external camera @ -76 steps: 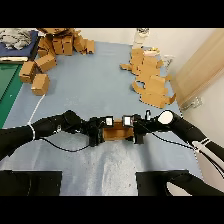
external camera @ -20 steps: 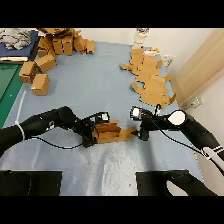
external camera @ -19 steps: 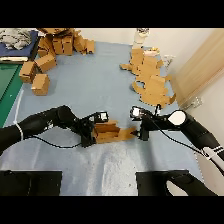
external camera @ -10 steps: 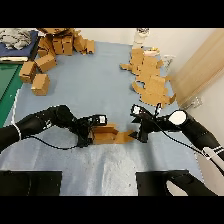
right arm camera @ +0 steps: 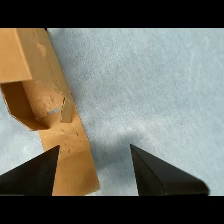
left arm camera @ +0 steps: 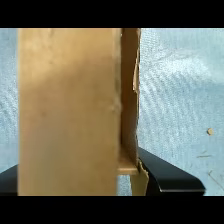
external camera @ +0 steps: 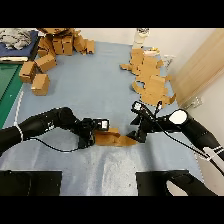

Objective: Fold the box.

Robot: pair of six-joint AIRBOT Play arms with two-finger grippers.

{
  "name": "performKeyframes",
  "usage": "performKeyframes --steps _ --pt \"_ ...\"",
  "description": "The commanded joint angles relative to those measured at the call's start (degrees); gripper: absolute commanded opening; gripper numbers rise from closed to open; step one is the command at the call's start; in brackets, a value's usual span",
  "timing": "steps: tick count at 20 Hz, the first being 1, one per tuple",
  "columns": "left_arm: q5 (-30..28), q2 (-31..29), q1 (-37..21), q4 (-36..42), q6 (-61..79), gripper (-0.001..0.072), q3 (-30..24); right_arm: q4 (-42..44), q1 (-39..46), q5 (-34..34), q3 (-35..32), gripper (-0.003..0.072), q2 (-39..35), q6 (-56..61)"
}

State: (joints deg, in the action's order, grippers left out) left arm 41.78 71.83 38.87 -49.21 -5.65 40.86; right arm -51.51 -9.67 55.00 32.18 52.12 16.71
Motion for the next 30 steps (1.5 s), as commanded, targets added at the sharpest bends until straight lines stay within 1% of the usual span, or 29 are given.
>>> performKeyframes --steps 1,3,4,5,6,7,8,9,12,13,16,20,22,23,25,27,28,30 --pt "-0.04 1.03 0.07 0.09 -0.15 0.0589 -0.37 3.80 0.02 0.04 0.00 0.0717 -0.04 0.42" --pt "0.61 1.29 0.07 0.11 -0.15 0.0589 -0.37 5.25 0.02 0.11 0.00 0.0708 -0.04 0.68" --pt "0.61 1.29 0.07 0.11 -0.15 0.0589 -0.37 4.63 0.02 0.09 0.00 0.0668 -0.04 2.51" --pt "0.63 1.29 0.07 0.09 -0.17 0.0589 -0.37 3.69 0.04 0.11 0.00 0.0472 -0.04 5.84" --pt "0.61 1.29 0.04 0.11 -0.17 0.0589 -0.37 3.45 0.04 0.13 0.00 0.0335 -0.04 10.45" --pt "0.61 1.29 0.04 0.13 -0.17 0.0589 -0.37 3.56 0.02 0.11 0.00 0.0321 -0.04 14.38" --pt "0.61 1.29 0.07 0.13 -0.17 0.0589 -0.37 3.61 0.02 0.50 0.00 0.0103 -0.04 19.82" --pt "0.63 1.29 -0.04 0.11 -0.17 0.0589 -0.37 3.54 0.02 1.42 0.00 0.0008 -0.04 25.24" --pt "0.66 1.27 -1.16 0.09 -0.15 0.0589 -0.37 3.87 0.02 4.79 0.00 0.0007 -0.04 33.57" --pt "0.61 1.27 -1.66 0.11 -0.13 0.0590 -0.37 4.52 0.02 6.01 0.00 0.0007 -0.04 34.36" --pt "0.20 1.27 -2.16 0.35 -0.04 0.0589 -0.37 10.60 0.02 9.11 -0.02 0.0007 -0.04 34.91" --pt "0.24 1.29 -2.16 0.98 0.39 0.0589 -0.39 19.65 -1.09 9.53 -0.02 0.0007 -0.02 33.81" --pt "0.22 1.33 -2.16 0.98 0.42 0.0589 -0.39 19.85 -5.20 8.63 -0.02 0.0007 0.81 33.88" --pt "0.24 1.42 -2.10 0.98 0.44 0.0589 -0.39 20.09 -7.72 7.08 -0.02 0.0007 1.60 33.90" --pt "0.26 1.51 -2.05 0.98 0.50 0.0589 -0.39 22.43 -13.09 0.20 0.00 0.0007 3.58 33.81" --pt "0.26 1.77 -2.05 0.98 0.52 0.0589 -0.39 25.14 -16.65 -6.56 0.02 0.0007 5.99 32.68" --pt "0.22 1.88 -2.05 1.01 0.61 0.0589 -0.52 27.65 -17.77 -8.87 0.02 0.0007 7.30 31.34" --pt "0.24 1.88 -2.05 1.27 1.62 0.0589 -1.09 32.98 -18.29 -10.88 0.02 0.0007 9.16 28.28"
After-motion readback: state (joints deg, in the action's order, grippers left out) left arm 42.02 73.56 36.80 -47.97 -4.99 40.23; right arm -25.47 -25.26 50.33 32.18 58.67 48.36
